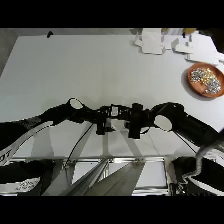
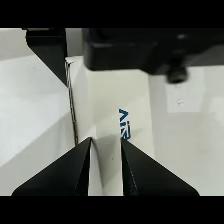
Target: Fold the box and place the chain.
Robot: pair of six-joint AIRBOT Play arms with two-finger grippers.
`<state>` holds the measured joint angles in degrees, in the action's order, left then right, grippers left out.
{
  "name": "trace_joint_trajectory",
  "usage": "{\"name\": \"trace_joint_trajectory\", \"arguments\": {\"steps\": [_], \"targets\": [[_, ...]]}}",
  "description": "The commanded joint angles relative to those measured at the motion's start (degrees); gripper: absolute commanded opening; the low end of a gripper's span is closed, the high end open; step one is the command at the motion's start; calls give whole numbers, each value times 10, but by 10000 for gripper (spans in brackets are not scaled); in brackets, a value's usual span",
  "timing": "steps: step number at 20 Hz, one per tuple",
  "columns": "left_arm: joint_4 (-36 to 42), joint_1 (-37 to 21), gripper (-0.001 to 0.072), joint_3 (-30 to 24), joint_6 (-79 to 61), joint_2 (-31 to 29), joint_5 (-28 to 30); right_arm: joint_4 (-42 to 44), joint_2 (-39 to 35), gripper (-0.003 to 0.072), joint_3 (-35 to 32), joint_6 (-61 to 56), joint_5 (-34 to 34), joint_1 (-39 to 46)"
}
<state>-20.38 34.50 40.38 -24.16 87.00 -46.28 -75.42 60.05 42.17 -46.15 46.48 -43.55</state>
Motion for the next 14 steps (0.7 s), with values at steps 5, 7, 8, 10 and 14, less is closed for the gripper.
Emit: {"name": "trace_joint_trajectory", "arguments": {"steps": [5, 7, 8, 10, 14], "targets": [[2, 0, 129, 0, 2, 0, 2, 28, -42, 203, 0, -1, 15, 11], [2, 0, 129, 0, 1, 0, 2, 34, -36, 202, 0, 0, 25, 27], [2, 0, 129, 0, 1, 0, 2, 34, -36, 203, 0, 6, 37, 34], [2, 0, 129, 0, 1, 0, 2, 41, -36, 242, 0, 53, 78, 37], [2, 0, 129, 0, 2, 0, 2, 55, -36, 341, 0, 87, 86, 37]]}}
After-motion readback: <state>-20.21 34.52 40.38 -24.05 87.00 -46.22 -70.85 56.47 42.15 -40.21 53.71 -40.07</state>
